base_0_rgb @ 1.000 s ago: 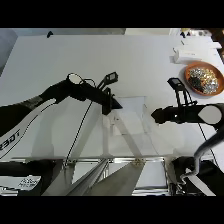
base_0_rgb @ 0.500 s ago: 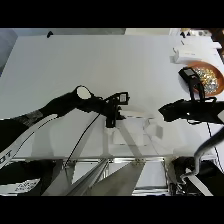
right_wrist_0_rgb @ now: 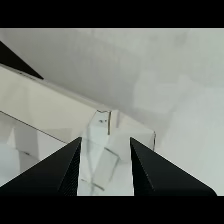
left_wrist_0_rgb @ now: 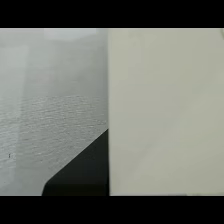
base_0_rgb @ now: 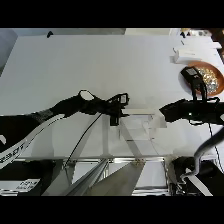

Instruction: Fold the box and place the chain.

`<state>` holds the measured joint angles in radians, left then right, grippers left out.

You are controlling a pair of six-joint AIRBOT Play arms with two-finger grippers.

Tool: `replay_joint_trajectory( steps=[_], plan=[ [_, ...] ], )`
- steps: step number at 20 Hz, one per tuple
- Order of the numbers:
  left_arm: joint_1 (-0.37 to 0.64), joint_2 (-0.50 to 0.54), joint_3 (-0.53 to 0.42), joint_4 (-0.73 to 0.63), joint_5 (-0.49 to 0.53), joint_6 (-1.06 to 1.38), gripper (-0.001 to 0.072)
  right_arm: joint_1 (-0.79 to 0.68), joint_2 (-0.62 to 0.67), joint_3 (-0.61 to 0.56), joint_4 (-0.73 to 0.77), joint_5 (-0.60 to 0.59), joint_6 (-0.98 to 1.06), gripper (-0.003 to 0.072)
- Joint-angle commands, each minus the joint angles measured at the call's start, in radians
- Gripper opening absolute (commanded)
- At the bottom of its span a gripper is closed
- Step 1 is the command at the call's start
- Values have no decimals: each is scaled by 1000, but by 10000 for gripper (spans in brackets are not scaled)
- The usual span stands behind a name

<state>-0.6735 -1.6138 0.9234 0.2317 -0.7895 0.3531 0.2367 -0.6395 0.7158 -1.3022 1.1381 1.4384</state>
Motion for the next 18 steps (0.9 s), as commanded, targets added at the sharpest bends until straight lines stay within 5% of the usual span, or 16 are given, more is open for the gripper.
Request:
replay_joint_trajectory(
  steps=[1, 18],
  plan=[
    [1, -14, -1, -13, 16, 52, 5, 0, 1, 0, 0, 0, 0, 343],
    [0, -24, -1, -6, 57, 78, 5, 0, 1, 0, -1, 5, -7, 342]
  ],
)
